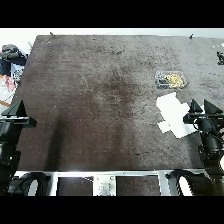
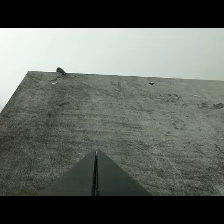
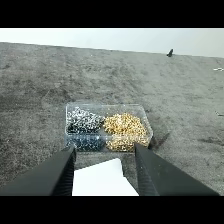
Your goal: Fold the box and place the chain.
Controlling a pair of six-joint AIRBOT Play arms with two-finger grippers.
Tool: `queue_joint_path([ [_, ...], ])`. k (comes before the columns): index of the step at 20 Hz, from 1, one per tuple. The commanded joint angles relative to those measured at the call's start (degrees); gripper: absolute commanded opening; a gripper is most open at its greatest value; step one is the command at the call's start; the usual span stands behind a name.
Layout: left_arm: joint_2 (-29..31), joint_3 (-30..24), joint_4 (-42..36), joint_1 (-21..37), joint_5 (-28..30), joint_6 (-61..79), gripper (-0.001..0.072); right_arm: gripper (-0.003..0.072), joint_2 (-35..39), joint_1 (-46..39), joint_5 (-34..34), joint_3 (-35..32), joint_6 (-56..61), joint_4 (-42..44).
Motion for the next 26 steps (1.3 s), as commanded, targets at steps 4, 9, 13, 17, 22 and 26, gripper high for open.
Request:
queue_joint_path([
  [4,-0.04,0.0,0.0,-0.02,0.02,0.02,0.0011,0.0493,0.0,0.02,0.61,0.57,0.44,0.02],
  [9,-0.02,0.0,0.02,-0.02,-0.02,0.02,0.0011,0.0493,-8.52,0.0,-0.85,8.74,0.5,0.09],
  [13,-0.04,0.0,0.02,-0.02,-0.02,0.02,0.0011,0.0494,-27.54,-1.9,1.31,21.75,0.76,3.37],
  [17,-0.04,0.0,0.02,-0.02,-0.04,0.02,0.0011,0.0492,-48.11,-14.84,23.91,35.26,12.24,-2.47],
  [22,-0.02,0.0,0.0,-0.02,-0.04,0.02,0.0011,0.0494,-65.99,-31.58,54.69,55.63,43.47,-43.21],
  [26,-0.04,0.0,0.02,-0.02,-0.04,0.02,0.0011,0.0493,-77.07,-37.73,72.67,71.87,48.76,-58.05],
])
